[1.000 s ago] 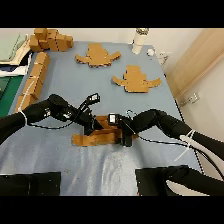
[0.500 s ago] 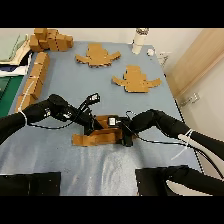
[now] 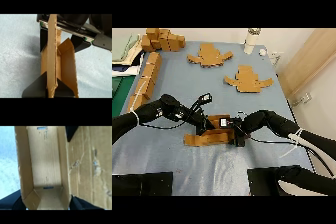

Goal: Fold the box.

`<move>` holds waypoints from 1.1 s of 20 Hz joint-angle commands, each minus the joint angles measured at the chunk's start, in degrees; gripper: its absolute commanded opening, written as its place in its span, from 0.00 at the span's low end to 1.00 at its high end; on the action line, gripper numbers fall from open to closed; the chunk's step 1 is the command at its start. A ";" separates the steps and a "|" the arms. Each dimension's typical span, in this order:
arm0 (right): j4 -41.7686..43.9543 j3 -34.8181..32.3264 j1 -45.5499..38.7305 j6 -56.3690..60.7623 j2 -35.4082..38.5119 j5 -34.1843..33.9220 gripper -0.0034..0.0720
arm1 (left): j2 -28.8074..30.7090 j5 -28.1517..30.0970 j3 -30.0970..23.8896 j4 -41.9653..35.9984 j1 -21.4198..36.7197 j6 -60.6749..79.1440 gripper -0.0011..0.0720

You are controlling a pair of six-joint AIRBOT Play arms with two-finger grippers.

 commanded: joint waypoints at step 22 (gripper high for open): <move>0.85 -0.02 0.17 0.04 -1.09 -0.96 0.72 | -0.04 -0.02 0.00 0.04 0.00 0.02 0.03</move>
